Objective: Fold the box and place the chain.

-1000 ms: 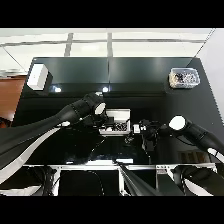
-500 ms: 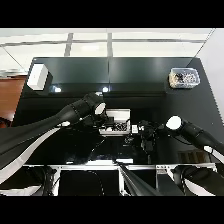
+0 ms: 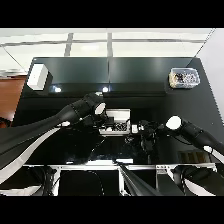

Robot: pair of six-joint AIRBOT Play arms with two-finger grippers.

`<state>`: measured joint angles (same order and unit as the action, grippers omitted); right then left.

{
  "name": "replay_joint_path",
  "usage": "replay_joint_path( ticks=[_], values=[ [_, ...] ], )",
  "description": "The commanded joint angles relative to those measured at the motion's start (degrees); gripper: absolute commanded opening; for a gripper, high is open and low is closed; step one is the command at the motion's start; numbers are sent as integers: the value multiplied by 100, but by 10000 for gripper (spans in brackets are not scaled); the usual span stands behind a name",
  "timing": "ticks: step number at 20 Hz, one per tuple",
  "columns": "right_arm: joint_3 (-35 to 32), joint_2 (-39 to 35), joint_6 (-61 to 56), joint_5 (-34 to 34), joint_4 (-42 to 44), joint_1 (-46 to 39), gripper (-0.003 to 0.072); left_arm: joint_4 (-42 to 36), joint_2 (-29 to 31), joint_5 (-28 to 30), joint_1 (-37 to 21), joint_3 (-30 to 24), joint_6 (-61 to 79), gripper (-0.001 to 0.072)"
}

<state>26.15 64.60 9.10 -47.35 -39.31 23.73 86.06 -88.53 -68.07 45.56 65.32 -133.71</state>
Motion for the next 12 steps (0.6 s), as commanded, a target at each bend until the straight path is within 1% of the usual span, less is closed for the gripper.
replay_joint_path(
  ticks=[1, 10, 12],
  values=[
    [-4, 2, -4, 2, 33, 4, 467, 2, -2, 9, 0, 2, 0, 26],
    [-4, 208, -55, 13, -15, 273, 461, 0, -2, 2, 0, 2, 0, 26],
    [-2, 208, -98, -50, -17, 236, 78, 0, -2, 7, 0, 2, 0, 27]
  ],
)
